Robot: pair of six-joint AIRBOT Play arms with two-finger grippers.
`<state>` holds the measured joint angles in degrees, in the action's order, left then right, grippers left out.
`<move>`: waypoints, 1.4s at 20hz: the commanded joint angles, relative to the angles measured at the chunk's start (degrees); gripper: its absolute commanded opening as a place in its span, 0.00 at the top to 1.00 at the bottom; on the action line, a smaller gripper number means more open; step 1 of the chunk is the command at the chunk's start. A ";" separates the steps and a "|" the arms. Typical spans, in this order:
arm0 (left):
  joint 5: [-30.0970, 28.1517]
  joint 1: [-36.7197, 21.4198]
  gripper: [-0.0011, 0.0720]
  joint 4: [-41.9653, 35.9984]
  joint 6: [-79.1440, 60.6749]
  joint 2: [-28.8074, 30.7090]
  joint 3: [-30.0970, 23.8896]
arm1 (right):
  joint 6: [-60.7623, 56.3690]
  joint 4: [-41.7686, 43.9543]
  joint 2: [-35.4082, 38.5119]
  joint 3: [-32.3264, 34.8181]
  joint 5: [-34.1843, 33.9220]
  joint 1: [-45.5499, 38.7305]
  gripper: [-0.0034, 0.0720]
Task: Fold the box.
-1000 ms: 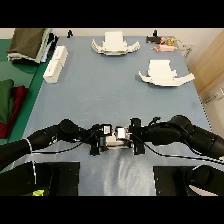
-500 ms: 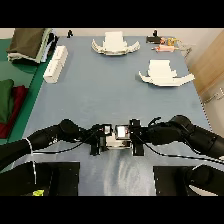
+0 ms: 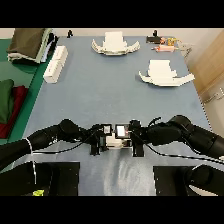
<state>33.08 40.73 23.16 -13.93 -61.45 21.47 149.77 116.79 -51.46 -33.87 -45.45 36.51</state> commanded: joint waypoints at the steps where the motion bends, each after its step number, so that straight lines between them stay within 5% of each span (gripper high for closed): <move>1: 0.02 0.00 0.27 0.04 0.00 0.00 0.00 | -1.44 0.04 -0.02 0.13 -1.07 0.04 0.77; 3: 0.02 0.00 0.27 0.04 0.00 0.00 0.00 | -1.44 0.04 0.00 0.13 -1.29 0.04 0.74; 5: 0.02 0.00 0.27 0.04 0.00 0.00 0.00 | -1.44 0.48 0.37 -0.39 -1.33 0.04 0.39; 8: 0.00 0.00 0.27 0.02 0.00 0.00 0.00 | -1.44 2.71 1.51 -1.22 -0.76 0.02 0.37; 9: 0.02 0.00 0.27 0.02 0.00 0.00 0.00 | -1.49 3.17 1.66 -1.22 -0.31 0.02 0.38; 10: 0.02 0.00 0.27 0.02 0.00 0.00 0.00 | -2.49 3.32 1.64 -1.22 -0.07 0.02 0.50; 12: 0.02 0.00 0.27 0.04 0.00 0.00 0.00 | -6.75 3.98 1.36 -1.16 0.48 0.02 0.95; 17: 0.02 0.00 0.27 0.04 0.00 0.00 0.00 | -12.00 11.23 2.34 2.03 7.26 -0.02 0.95; 22: 0.02 0.00 0.27 0.04 0.00 0.00 0.00 | -18.38 13.18 12.57 13.03 21.14 0.02 0.95; 28: 0.02 0.00 0.27 0.04 0.00 0.00 0.00 | -21.42 13.18 14.05 16.39 24.41 2.05 0.95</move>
<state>33.12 40.73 23.18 -13.93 -61.45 21.47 130.02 129.75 -38.20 -19.11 -24.16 37.45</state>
